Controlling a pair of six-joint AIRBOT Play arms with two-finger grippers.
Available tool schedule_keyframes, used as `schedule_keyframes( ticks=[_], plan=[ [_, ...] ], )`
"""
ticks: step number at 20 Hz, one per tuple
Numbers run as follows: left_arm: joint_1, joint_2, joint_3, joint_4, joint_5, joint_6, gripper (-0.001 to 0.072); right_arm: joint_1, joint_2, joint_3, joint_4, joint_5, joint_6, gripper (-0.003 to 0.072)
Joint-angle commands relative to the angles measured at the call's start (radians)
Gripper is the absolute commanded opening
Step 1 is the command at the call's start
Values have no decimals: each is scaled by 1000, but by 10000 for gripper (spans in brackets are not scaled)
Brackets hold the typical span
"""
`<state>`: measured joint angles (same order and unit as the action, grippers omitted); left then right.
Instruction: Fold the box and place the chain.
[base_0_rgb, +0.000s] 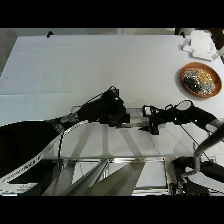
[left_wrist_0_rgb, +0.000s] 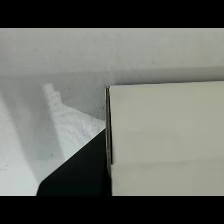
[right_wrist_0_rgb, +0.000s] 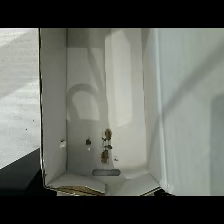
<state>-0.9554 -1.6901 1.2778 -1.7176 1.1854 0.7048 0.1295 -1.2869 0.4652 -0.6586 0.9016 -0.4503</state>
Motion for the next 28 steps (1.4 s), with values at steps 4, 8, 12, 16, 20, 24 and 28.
schedule_keyframes(
  ticks=[4,8,12,16,20,24,28],
  plan=[
    [-15,-18,1,-2,-3,2,3,0,0,0,1,0,0,437],
    [-18,-19,1,-2,-3,2,14,0,0,0,1,0,0,437],
    [-17,-14,1,-21,-4,2,295,0,0,0,1,0,0,437],
    [-15,13,1,-8,-5,6,295,0,0,0,1,0,0,437],
    [-15,41,1,-2,-4,5,295,0,0,0,1,0,0,437],
    [-14,76,1,7,2,8,295,0,0,0,1,0,0,437],
    [12,117,1,19,95,118,295,0,0,0,1,0,0,437]
  ],
)
